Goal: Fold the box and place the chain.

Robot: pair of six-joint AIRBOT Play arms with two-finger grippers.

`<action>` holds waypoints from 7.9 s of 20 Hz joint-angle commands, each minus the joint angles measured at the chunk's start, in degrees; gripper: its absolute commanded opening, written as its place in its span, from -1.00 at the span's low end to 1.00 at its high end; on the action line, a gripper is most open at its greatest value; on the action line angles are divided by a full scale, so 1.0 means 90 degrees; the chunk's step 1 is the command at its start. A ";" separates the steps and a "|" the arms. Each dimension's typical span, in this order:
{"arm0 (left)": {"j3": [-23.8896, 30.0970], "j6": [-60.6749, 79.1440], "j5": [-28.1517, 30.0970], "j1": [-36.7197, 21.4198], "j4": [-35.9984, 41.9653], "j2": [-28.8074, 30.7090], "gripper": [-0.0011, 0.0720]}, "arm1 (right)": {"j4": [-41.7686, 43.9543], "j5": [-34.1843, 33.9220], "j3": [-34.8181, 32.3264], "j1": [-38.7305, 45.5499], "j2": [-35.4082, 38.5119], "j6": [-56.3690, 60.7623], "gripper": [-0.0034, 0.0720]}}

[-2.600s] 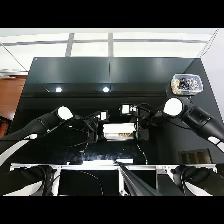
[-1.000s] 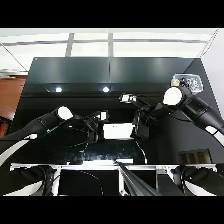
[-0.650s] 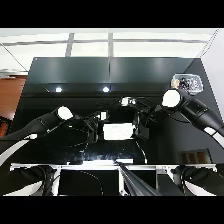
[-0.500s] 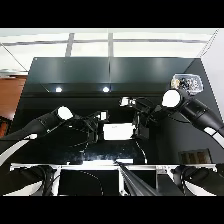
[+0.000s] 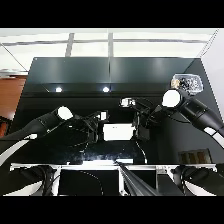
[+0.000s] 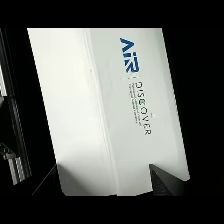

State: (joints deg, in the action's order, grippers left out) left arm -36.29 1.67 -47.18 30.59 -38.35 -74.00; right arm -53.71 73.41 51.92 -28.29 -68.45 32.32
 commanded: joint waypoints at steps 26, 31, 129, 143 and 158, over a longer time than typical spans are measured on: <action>0.0000 0.0000 -0.0002 0.0005 0.0000 0.0000 0.04 | -0.0051 -0.0160 -0.0002 -0.0005 -0.0002 -0.0265 0.95; 0.0000 0.0000 -0.0005 0.0005 0.0000 0.0000 0.03 | -0.0328 -0.0372 -0.0002 -0.0005 -0.0002 -0.0267 0.95; 0.0000 0.0000 -0.0121 0.0005 -0.0002 -0.0002 0.03 | 0.0267 -0.0493 -0.0134 -0.0294 0.0432 0.0291 0.94; 0.0000 0.0000 -0.0121 0.0005 -0.0002 -0.0002 0.03 | 0.0032 -0.0476 -0.0136 -0.0294 0.0430 0.0304 0.51; 0.0000 0.0000 -0.0121 0.0005 -0.0002 -0.0002 0.03 | 0.0007 -0.0374 -0.0136 -0.0294 0.0430 0.0495 0.50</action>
State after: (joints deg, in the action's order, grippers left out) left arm -36.29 1.65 -48.34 30.59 -38.37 -74.00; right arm -53.56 70.70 50.68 -30.92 -64.58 36.71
